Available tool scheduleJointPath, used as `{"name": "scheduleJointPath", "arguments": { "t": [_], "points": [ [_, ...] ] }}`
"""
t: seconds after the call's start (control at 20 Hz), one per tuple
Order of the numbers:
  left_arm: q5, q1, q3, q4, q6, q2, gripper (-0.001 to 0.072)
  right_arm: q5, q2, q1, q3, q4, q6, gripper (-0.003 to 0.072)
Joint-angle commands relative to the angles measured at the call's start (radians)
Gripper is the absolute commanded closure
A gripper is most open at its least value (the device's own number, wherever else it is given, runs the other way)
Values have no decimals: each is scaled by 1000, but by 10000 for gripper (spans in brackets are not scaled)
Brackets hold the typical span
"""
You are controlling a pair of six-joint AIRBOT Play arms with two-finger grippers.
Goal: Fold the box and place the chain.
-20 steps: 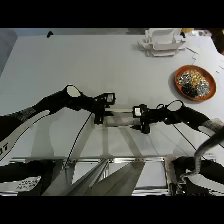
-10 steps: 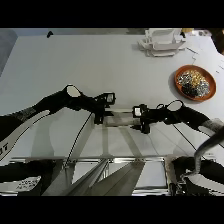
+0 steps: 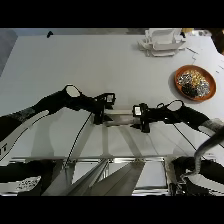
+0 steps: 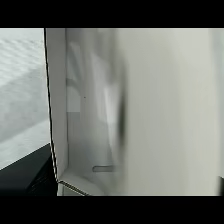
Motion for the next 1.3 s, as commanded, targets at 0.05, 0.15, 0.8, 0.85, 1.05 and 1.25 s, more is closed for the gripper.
{"name": "scheduleJointPath", "arguments": {
  "t": [0.05, 0.15, 0.8, 0.85, 1.05, 1.25],
  "points": [
    [4, 2, 1, 111, -55, 75, 145, 3, 0, 1, 0, -3, 4, 234],
    [-2, 7, 1, 251, -198, 123, 145, 3, 0, 1, 0, -3, 4, 234],
    [-237, -72, 0, 373, -702, 510, 706, 2, 0, 1, 0, -3, 4, 234],
    [-224, -118, 0, 351, -684, 490, 706, 3, 0, 1, 0, -3, 4, 234],
    [7, -329, 0, 335, -629, 345, 708, 3, 0, 1, 0, -3, 4, 234],
    [447, -351, 0, 262, -640, 244, 704, 3, 0, 1, 0, -3, 4, 234]
  ]
}}
